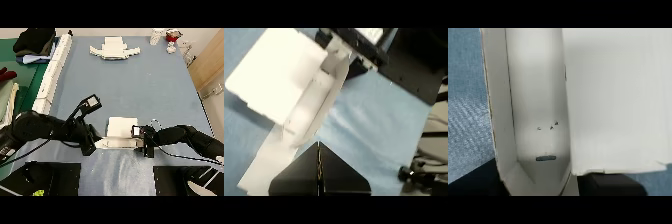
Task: Fold the box.
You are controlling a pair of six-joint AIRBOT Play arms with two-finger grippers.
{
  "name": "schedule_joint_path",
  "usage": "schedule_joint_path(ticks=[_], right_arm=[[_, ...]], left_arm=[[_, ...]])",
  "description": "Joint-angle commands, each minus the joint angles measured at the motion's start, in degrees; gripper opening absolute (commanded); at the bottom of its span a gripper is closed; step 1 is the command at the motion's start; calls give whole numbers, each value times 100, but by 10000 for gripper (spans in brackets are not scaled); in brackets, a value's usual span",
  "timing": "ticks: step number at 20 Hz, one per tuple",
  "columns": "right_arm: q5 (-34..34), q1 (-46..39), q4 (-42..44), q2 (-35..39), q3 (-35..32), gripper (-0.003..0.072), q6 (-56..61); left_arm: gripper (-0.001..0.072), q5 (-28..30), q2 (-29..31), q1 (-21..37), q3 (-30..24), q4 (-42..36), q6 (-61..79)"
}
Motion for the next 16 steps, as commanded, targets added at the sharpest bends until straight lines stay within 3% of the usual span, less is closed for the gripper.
schedule_joint_path(ticks=[1,4,5,6,12,16], right_arm=[[-4,4,2,-2,4,460,0],[-2,4,2,-2,4,460,0],[-2,4,2,-2,4,460,0],[-4,4,0,-2,4,460,0],[-4,4,0,-2,4,460,0],[-2,4,2,-2,4,460,0]], left_arm=[[14,-232,568,-118,-455,686,22],[19,-330,656,94,-750,647,1104],[249,-251,643,216,-857,621,1478],[665,-39,603,348,-992,590,1759],[686,1154,-184,704,-1294,-273,3775],[686,1272,-1058,706,-1294,-767,4918]])
